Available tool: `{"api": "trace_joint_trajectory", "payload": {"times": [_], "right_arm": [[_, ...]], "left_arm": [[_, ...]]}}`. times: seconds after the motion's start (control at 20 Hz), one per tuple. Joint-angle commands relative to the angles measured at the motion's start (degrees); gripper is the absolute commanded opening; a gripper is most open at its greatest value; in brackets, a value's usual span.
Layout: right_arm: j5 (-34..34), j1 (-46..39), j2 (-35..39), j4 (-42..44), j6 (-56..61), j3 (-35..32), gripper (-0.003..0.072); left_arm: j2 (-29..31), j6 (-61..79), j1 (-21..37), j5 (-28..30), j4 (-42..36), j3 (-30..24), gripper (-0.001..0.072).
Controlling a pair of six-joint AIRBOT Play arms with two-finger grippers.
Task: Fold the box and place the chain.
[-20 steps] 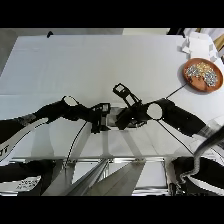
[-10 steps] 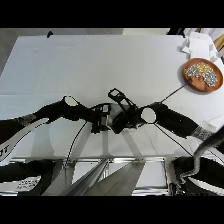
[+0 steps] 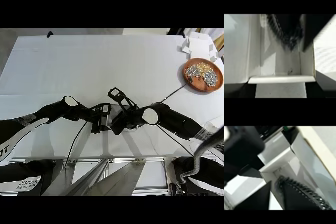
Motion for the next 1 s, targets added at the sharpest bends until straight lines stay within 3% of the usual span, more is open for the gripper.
{"api": "trace_joint_trajectory", "payload": {"times": [0.0, 0.2, 0.35, 0.55, 0.65, 0.7, 0.8, 0.95], "right_arm": [[0.3, 0.0, 0.1, 0.0, 0.0, 0.0, 0.0229], [2.6, 0.0, 2.3, -0.7, 0.0, 0.0, 0.0226], [5.1, -1.5, 9.9, -4.5, 0.4, 0.0, 0.0218], [16.0, -9.2, 19.0, -16.7, 7.7, 0.0, 0.0208], [22.0, -15.5, 20.3, -20.9, 8.0, -0.1, 0.0053], [23.5, -18.5, 20.3, -21.3, 8.0, -0.4, 0.0049], [22.6, -23.6, 20.3, -21.2, 7.7, -2.8, 0.0049], [14.4, -26.4, 20.2, -21.0, 4.9, -9.6, 0.0064]], "left_arm": [[0.0, 0.0, 0.0, 0.0, 0.0, 0.0, 0.0207], [0.0, 0.0, 0.0, 0.0, 0.0, 0.0, 0.0207], [0.0, 0.0, 0.0, 0.0, 0.0, 0.0, 0.0207], [0.0, 0.0, 0.0, 0.0, 0.0, 0.0, 0.0207], [0.0, 0.0, 0.0, 0.0, 0.0, 0.0, 0.0207], [0.0, 0.0, 0.0, 0.0, 0.0, 0.0, 0.0207], [0.0, 0.0, 0.0, 0.0, 0.0, 0.0, 0.0207], [0.0, 0.0, 0.0, 0.0, 0.0, 0.0, 0.0207]]}}
